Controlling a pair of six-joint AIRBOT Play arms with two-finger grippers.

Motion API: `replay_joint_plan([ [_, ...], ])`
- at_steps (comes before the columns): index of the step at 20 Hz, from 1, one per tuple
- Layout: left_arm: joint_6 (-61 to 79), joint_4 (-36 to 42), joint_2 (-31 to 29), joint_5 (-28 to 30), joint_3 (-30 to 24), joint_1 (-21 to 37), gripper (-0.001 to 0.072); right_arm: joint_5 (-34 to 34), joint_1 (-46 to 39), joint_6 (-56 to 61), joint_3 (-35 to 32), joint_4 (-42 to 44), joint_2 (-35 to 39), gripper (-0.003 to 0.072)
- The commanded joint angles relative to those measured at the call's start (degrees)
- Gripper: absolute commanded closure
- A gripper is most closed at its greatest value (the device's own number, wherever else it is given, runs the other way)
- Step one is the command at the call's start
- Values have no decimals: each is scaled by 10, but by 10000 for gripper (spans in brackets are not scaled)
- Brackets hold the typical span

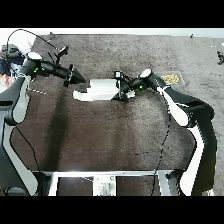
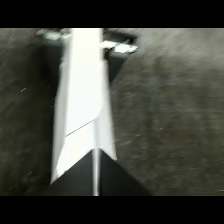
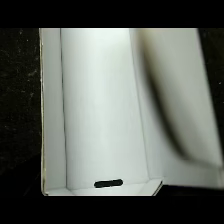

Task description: Fold the box and place the chain.

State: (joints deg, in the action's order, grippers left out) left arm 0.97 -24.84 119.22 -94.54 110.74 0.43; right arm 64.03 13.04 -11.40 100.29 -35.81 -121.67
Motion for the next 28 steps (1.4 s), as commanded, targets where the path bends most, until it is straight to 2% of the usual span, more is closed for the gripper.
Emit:
replay_joint_plan([
  [1,-14,26,-3,-34,0,-8,698,0,0,0,1,0,0,244],
  [4,-14,0,-3,24,-2,-37,698,0,0,0,1,0,0,244],
  [7,-15,-41,-2,107,-2,-58,698,0,0,0,1,0,0,244],
  [11,-15,-37,-2,199,-2,-67,698,0,0,0,1,0,0,244],
  [13,-16,-37,-2,226,-2,-67,698,0,0,0,1,0,0,244],
  [18,-16,-24,16,263,-10,-67,698,0,0,0,1,0,0,243],
  [28,-40,-22,56,260,-10,-67,698,0,0,0,1,0,0,244],
])
